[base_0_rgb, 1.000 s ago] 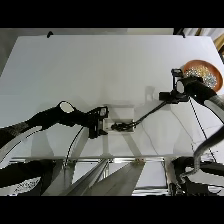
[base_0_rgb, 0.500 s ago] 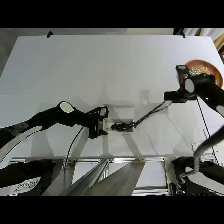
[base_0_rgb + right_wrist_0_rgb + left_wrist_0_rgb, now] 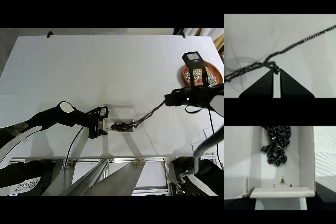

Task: Fold the box and place the chain.

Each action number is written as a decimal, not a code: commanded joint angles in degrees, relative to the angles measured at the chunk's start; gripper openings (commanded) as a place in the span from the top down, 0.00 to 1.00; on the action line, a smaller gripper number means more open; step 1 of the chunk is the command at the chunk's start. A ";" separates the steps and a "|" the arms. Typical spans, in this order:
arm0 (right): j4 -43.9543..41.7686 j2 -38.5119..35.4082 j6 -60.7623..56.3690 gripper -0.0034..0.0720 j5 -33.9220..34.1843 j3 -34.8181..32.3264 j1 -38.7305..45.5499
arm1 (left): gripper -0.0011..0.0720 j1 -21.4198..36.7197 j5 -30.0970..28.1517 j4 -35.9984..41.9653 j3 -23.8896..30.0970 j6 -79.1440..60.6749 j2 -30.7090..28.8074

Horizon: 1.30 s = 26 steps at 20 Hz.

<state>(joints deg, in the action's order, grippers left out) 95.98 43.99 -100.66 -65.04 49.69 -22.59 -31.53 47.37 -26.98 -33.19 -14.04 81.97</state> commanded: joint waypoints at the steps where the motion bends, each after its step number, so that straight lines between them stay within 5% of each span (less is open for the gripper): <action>1: -3.23 -5.20 -0.44 0.95 -0.37 0.07 -8.28 | 0.61 0.00 -0.02 -0.02 0.02 -0.02 -0.02; 9: -3.87 -5.44 -6.05 0.95 6.88 0.07 -24.74 | 0.61 0.00 -0.02 -0.02 0.02 -0.02 -0.02; 14: -7.87 -5.38 -5.99 0.95 16.02 0.07 -29.05 | 0.61 0.00 -0.02 -0.02 0.02 -0.02 -0.02; 17: -7.91 -4.70 -5.68 0.95 15.50 0.07 -30.32 | 0.61 0.00 -0.02 -0.02 0.02 -0.02 -0.02; 26: -7.74 12.46 -3.85 0.95 14.73 0.07 -30.32 | 0.61 0.00 -0.02 -0.02 0.02 -0.02 -0.02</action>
<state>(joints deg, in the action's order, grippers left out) 88.25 50.94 -105.30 -50.30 49.69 -52.82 -31.53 47.37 -26.98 -33.19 -14.04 81.97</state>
